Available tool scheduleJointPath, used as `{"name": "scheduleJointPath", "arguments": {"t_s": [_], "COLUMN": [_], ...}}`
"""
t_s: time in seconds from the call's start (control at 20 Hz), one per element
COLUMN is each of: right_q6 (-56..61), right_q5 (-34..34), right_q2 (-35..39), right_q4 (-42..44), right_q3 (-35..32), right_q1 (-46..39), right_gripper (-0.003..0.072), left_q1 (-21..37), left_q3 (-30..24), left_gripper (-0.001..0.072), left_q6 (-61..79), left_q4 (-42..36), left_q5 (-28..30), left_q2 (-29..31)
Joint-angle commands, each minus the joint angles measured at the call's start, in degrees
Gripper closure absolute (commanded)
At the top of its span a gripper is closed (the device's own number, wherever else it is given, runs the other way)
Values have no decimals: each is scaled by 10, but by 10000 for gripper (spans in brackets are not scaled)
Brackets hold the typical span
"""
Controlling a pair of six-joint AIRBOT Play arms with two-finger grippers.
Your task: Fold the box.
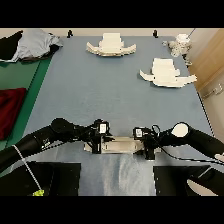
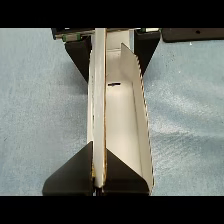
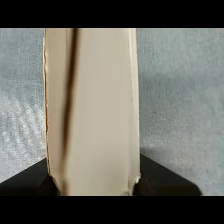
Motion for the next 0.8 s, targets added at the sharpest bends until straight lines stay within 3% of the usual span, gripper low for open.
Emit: {"name": "scheduleJointPath", "arguments": {"t_s": [0.0, 0.75], "right_q6": [2, 4], "right_q5": [2, -4], "right_q2": [0, 0], "right_q4": [0, 1], "right_q3": [-3, -2], "right_q1": [1, 0], "right_gripper": [172, 159], "left_q1": [0, 0], "left_q3": [0, 0], "left_gripper": [691, 691], "left_q6": [0, 2], "left_q4": [0, 0], "left_q5": [0, 1], "left_q2": [0, 0]}}
